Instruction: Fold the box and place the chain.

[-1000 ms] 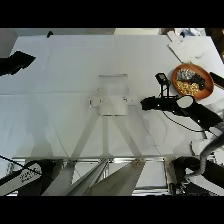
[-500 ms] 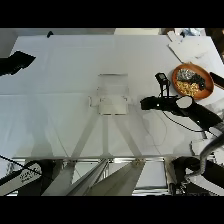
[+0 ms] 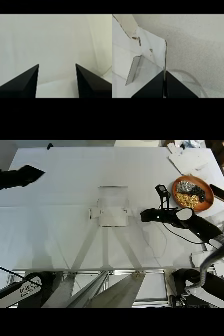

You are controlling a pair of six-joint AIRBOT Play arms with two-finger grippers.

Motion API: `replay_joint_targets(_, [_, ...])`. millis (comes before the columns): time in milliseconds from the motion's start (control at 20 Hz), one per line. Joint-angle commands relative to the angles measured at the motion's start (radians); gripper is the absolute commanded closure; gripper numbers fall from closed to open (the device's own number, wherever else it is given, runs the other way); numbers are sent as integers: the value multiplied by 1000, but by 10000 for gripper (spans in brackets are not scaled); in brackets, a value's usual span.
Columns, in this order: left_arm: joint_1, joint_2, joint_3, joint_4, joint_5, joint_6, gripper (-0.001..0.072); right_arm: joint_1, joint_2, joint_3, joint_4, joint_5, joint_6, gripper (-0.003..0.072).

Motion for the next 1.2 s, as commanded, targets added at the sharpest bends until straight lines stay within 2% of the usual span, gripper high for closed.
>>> replay_joint_targets(0, [-148, 1, 8, 106, 29, 35, 225, 1, 1, 0, 0, 0, 0, 673])
replay_joint_targets(150, [-288, 0, 51, 209, 134, 42, 224, 1, 1, 0, 0, 0, 0, 673])
replay_joint_targets(250, [-352, -25, 122, 309, 121, -4, 234, 1, 1, 0, 0, 0, 0, 673])
replay_joint_targets(400, [-379, -151, 281, 453, -32, -171, 235, 1, 1, 0, 0, 0, 0, 673])
replay_joint_targets(500, [-378, -252, 372, 457, -154, -167, 183, 1, 1, 0, 0, 0, 0, 673])
replay_joint_targets(650, [-383, -370, 408, 382, -248, 91, 30, 1, 1, 0, 0, 0, 0, 673])
replay_joint_targets(700, [-383, -407, 408, 342, -269, 180, 14, 1, 1, 0, 0, 0, 0, 673])
replay_joint_targets(1000, [-384, -578, 408, 6, -340, 431, 15, 1, 1, 0, 0, 0, 0, 673])
replay_joint_targets(1150, [-394, -610, 409, -87, -339, 496, 15, 1, 1, 0, 0, 0, 0, 673])
